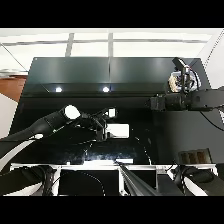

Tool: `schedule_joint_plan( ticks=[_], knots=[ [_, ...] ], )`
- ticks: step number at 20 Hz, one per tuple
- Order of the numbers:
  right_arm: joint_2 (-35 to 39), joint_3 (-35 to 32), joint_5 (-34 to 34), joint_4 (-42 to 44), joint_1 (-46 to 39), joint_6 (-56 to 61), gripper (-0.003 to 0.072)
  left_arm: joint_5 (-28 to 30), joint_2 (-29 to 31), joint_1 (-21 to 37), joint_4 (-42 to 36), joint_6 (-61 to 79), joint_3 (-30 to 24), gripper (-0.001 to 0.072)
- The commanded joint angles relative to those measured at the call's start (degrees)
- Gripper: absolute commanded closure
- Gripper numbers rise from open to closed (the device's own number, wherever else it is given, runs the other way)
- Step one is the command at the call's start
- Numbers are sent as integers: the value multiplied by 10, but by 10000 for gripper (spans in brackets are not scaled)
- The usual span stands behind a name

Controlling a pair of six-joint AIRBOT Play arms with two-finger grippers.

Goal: Fold the box and place the chain.

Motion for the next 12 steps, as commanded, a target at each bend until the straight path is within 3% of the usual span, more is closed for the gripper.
schedule_joint_plan(
  ticks=[1, 8, 12],
  knots=[
    [0, 0, 0, 0, 0, 0, 663, 7, -2, 0, -1, 0, 0, 4],
    [0, 0, -1, 0, 0, 0, 663, -3, 17, 2, 1, -3, 13, 4],
    [0, 0, -2, 0, 0, 0, 663, -45, 22, 2, 2, -5, 33, 4]
  ],
)
